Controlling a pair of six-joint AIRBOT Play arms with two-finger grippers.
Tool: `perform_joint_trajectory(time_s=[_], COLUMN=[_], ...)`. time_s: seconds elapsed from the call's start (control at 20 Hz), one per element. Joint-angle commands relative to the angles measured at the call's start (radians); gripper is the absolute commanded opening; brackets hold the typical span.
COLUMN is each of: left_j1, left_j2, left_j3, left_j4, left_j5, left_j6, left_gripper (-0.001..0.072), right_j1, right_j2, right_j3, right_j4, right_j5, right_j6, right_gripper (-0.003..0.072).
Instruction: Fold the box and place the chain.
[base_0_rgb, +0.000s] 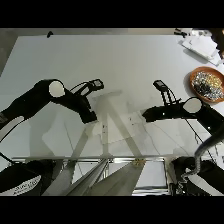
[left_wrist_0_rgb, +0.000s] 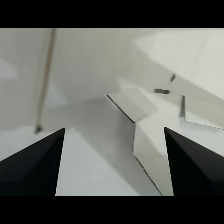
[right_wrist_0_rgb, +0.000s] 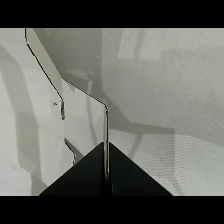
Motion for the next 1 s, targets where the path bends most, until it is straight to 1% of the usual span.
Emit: perform_joint_trajectory(time_s=[0.0, 0.1, 0.15, 0.2, 0.35, 0.45, 0.55, 0.65, 0.8, 0.85, 0.9, 0.95], left_j1=[0.058, 0.146, 0.193, 0.233, 0.336, 0.363, 0.343, 0.300, 0.235, 0.219, 0.203, 0.191], left_j2=[-0.014, -0.046, -0.071, -0.099, -0.199, -0.257, -0.306, -0.337, -0.356, -0.357, -0.357, -0.357], left_j3=[0.000, 0.000, 0.000, 0.000, 0.000, 0.000, 0.000, 0.000, 0.000, 0.000, 0.000, 0.000], left_j4=[-0.155, -0.396, -0.477, -0.498, -0.465, -0.489, -0.545, -0.617, -0.646, -0.646, -0.650, -0.654], left_j5=[0.041, -0.008, -0.052, -0.089, -0.214, -0.245, -0.245, -0.240, -0.189, -0.177, -0.163, -0.155], left_j6=[0.110, 0.247, 0.300, 0.320, 0.321, 0.351, 0.399, 0.462, 0.512, 0.526, 0.542, 0.563], left_gripper=[0.0695, 0.0695, 0.0695, 0.0695, 0.0696, 0.0695, 0.0695, 0.0694, 0.0693, 0.0682, 0.0625, 0.0622], right_j1=[0.001, 0.001, 0.001, 0.001, 0.001, 0.001, 0.001, 0.001, 0.001, 0.001, 0.001, 0.001], right_j2=[0.001, 0.001, 0.001, 0.001, 0.001, 0.001, 0.001, 0.001, 0.001, 0.001, 0.001, 0.001], right_j3=[-0.001, -0.001, -0.001, -0.001, -0.001, -0.001, -0.001, -0.001, -0.001, -0.001, -0.001, -0.001], right_j4=[0.000, 0.001, 0.001, 0.001, 0.001, 0.001, 0.002, 0.005, 0.005, 0.006, 0.006, 0.006], right_j5=[0.007, 0.006, 0.006, 0.006, 0.006, 0.006, 0.006, 0.006, 0.006, 0.006, 0.006, 0.007], right_j6=[0.000, 0.000, 0.000, 0.000, 0.000, 0.000, 0.000, 0.000, 0.000, 0.000, 0.000, 0.000], right_gripper=[0.0008, 0.0008, 0.0008, 0.0008, 0.0008, 0.0008, 0.0008, 0.0008, 0.0008, 0.0008, 0.0008, 0.0008])
